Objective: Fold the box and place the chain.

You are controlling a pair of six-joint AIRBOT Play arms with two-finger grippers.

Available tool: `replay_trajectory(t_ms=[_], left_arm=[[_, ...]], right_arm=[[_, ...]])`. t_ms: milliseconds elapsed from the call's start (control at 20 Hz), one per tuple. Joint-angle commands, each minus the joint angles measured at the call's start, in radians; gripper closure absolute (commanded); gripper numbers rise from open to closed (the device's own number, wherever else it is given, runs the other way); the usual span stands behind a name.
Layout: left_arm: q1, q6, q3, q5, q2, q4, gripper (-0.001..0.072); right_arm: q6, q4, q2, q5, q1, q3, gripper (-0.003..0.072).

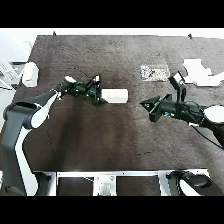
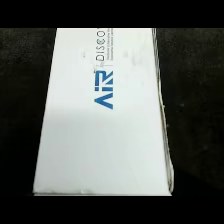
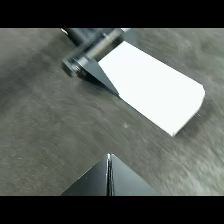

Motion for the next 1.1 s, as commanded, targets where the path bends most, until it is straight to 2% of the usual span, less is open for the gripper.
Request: replay_trajectory(t_ms=[0, 150, 250, 300, 450, 550, 650, 800, 1050], left_arm=[[0.021, -0.164, 0.027, -0.025, 0.032, -0.019, 0.0694], [0.061, -0.196, 0.027, 0.002, 0.168, -0.012, 0.0694], [0.102, -0.230, 0.006, 0.091, 0.283, 0.000, 0.0695], [0.129, -0.251, -0.024, 0.195, 0.349, 0.013, 0.0694], [0.205, -0.353, -0.164, 0.611, 0.494, 0.010, 0.0695], [0.250, -0.433, -0.246, 0.827, 0.523, 0.008, 0.0694], [0.286, -0.509, -0.314, 0.975, 0.512, 0.006, 0.0694], [0.330, -0.638, -0.362, 1.061, 0.452, 0.006, 0.0694], [0.389, -0.678, -0.363, 1.017, 0.376, 0.006, 0.0693]], right_arm=[[0.004, -0.004, 0.035, -0.026, -0.039, -0.060, 0.0672], [0.004, -0.004, 0.035, -0.026, -0.065, -0.060, 0.0672], [0.004, -0.004, 0.035, -0.026, -0.069, -0.060, 0.0672], [0.004, -0.004, 0.035, -0.026, -0.069, -0.060, 0.0672], [0.005, 0.003, 0.035, -0.036, -0.069, -0.060, 0.0672], [0.007, 0.019, 0.035, -0.052, -0.069, -0.060, 0.0672], [0.007, 0.043, 0.033, -0.064, -0.069, -0.060, 0.0672], [0.007, 0.062, 0.032, -0.089, -0.069, -0.060, 0.0672], [0.007, 0.064, 0.032, -0.098, -0.069, -0.060, 0.0672]])
